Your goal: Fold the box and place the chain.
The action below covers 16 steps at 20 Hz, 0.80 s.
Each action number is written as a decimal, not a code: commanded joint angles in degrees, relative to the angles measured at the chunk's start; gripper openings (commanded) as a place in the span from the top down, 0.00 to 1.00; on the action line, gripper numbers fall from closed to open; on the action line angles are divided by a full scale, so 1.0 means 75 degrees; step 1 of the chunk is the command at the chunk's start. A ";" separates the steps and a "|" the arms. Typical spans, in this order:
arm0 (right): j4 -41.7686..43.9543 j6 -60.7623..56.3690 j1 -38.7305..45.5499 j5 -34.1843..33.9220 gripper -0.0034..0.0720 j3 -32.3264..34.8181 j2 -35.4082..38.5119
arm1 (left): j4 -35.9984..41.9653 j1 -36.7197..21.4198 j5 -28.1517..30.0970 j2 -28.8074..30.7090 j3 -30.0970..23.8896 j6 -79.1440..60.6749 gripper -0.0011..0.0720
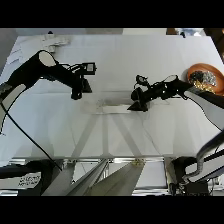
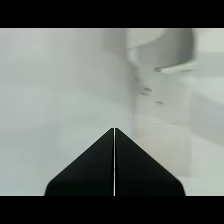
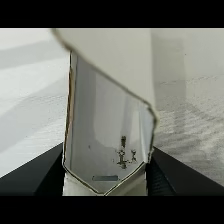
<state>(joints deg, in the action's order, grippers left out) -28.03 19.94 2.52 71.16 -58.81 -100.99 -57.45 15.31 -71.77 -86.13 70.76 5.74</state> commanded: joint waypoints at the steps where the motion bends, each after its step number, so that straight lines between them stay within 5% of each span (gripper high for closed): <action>1: -0.0003 0.0000 -0.0003 0.0009 0.42 0.0003 -0.0003 | -0.0446 0.0493 -0.1518 0.0259 -0.0076 0.1102 0.97; 5: -0.0003 0.0000 -0.0003 0.0009 0.42 0.0003 -0.0003 | 0.0758 0.1297 -0.0845 0.0248 -0.0350 0.1157 0.97; 16: -0.0003 0.0000 -0.0003 0.0012 0.42 0.0003 -0.0003 | 0.1311 0.1652 0.3756 -0.0166 -0.0458 0.3212 0.97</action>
<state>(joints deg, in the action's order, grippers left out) -28.08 19.94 2.52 71.22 -58.81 -100.99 -47.75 27.57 -53.47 -85.54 67.55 23.35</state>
